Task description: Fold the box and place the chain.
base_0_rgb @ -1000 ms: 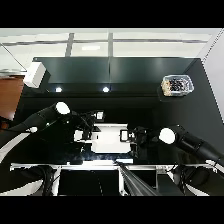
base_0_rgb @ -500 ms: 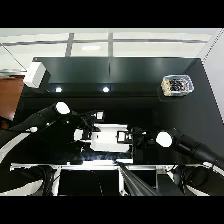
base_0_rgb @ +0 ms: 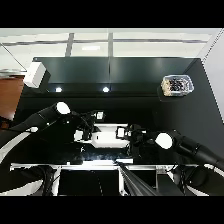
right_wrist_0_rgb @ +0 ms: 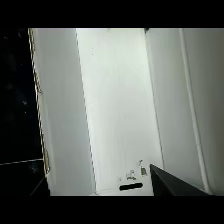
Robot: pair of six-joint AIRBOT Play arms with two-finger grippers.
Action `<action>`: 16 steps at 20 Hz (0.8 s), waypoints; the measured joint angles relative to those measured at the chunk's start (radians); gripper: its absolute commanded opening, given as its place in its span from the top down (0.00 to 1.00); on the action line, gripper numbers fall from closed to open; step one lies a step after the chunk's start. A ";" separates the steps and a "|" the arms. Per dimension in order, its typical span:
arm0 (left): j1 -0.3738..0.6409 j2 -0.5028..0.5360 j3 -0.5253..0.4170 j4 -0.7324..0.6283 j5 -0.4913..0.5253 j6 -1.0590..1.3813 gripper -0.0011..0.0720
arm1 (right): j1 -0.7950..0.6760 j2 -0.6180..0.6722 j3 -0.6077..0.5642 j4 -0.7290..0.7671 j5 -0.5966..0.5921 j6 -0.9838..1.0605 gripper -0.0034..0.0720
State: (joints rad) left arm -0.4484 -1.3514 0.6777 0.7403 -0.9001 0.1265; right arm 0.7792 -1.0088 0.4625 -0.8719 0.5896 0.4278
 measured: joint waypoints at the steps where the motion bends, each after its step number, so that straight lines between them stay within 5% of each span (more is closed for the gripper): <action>1: 0.000 0.000 0.000 0.000 0.000 0.000 0.94 | -0.011 0.008 0.002 0.000 -0.004 0.007 0.01; 16: 0.000 0.000 0.000 0.000 0.004 0.000 0.94 | -0.092 0.083 0.008 -0.031 -0.034 0.044 0.01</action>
State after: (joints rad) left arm -0.4480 -1.3514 0.6777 0.7403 -0.8959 0.1261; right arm 0.6872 -0.9260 0.4709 -0.9024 0.5556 0.4721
